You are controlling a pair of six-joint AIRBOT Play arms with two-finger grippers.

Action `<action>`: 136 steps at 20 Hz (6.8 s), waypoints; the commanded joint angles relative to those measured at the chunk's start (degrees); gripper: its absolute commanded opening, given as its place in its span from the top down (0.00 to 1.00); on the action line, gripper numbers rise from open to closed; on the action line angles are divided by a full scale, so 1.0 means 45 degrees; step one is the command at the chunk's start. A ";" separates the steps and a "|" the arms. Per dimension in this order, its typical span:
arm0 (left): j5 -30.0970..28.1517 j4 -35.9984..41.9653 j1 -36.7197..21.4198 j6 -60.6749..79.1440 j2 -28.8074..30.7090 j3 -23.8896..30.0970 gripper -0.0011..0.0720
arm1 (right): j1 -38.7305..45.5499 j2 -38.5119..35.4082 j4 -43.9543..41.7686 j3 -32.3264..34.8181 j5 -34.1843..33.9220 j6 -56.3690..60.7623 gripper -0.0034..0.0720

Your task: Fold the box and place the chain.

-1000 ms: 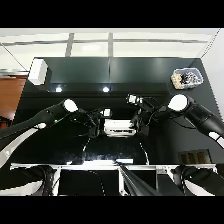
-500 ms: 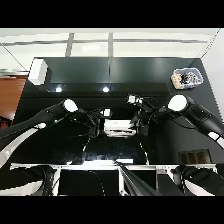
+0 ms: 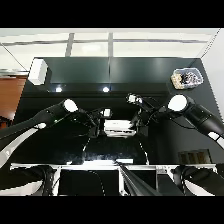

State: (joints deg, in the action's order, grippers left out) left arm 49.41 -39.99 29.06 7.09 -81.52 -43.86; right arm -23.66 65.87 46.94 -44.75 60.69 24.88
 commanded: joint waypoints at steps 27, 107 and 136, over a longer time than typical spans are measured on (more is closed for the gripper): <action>-0.0015 0.0000 0.0005 -0.0005 -0.0005 0.0005 0.44 | 0.1875 -0.0719 -0.0301 -0.0296 0.2322 0.5532 0.77; 0.0685 -0.2171 0.3342 -0.5338 -0.0573 -0.3157 0.01 | 0.6285 -0.2540 -0.1253 0.0131 0.1783 0.6416 0.94; 0.4537 -0.9578 -0.7844 -1.7379 0.2069 -0.3143 0.53 | 0.6290 -0.2535 -0.1035 0.0136 0.1530 0.6431 0.94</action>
State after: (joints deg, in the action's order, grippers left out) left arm 65.67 -80.82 7.97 -61.60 -72.79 -58.02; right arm 4.62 54.48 42.33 -44.16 67.77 53.80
